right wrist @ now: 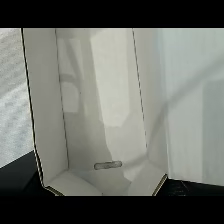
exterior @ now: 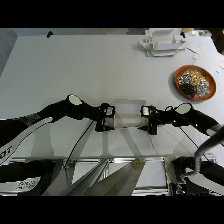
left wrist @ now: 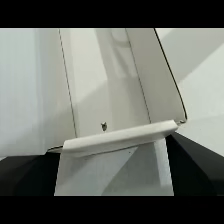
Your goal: Fold the box and place the chain.
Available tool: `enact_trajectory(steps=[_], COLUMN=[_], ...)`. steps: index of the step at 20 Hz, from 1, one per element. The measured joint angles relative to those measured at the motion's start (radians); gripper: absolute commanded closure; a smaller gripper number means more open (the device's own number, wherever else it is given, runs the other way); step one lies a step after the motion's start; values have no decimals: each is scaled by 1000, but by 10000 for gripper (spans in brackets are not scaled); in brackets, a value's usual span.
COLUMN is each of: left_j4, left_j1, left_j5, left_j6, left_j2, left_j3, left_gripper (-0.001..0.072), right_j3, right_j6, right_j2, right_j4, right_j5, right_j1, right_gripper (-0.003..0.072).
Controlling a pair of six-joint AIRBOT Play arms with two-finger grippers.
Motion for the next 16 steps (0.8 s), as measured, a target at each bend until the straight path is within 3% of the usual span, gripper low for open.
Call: enact_trajectory(steps=[8,9,12,13,15,16], left_j4=[-25,-28,-32,-34,-35,-35], left_j1=[-3,-5,-13,-16,-26,-31], left_j5=[26,31,39,43,58,67], left_j6=[-34,-36,-35,-33,-31,-31], left_j2=[0,0,-2,-3,-7,-9], left_j3=[-6,-9,-13,-14,-15,-16], left_gripper=[16,54,377,402,549,570], right_j3=[0,0,0,0,1,1], right_j6=[1,1,-1,0,0,0], right_j2=[0,0,0,0,1,1], right_j4=[0,0,0,-1,-1,-1], right_j5=[-1,-1,-2,-2,-1,0], right_j1=[0,0,0,0,0,0], right_gripper=[376,376,376,376,376,376])
